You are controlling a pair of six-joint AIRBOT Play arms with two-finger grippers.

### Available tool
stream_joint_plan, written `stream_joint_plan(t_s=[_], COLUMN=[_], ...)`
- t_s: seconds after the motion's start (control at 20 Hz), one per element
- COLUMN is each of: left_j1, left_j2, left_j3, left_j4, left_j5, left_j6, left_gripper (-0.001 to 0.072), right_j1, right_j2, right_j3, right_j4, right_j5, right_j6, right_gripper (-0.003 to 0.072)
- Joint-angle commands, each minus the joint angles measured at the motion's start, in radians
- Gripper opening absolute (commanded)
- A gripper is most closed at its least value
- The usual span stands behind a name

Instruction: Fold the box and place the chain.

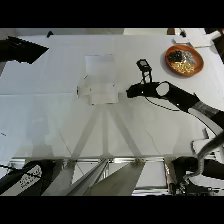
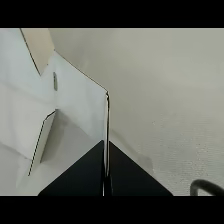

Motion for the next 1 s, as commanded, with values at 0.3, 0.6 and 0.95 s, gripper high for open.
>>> stream_joint_plan(t_s=[0.3, 0.6, 0.95], left_j1=[0.001, 0.001, 0.001], left_j2=[0.0, 0.0, 0.0], left_j3=[0.0, 0.0, 0.0], left_j4=[0.0, 0.0, 0.0], left_j5=[0.0, 0.0, 0.0], left_j6=[0.0, 0.0, 0.0], left_gripper=[0.0702, 0.0702, 0.0702], right_j1=[0.006, -0.087, -0.085], right_j2=[-0.028, 0.014, -0.01], right_j3=[-0.003, -0.003, -0.003], right_j4=[0.013, -0.062, -0.076], right_j5=[-0.051, 0.055, 0.059], right_j6=[0.023, 0.023, 0.053], right_gripper=[0.0006, 0.0007, 0.0007])
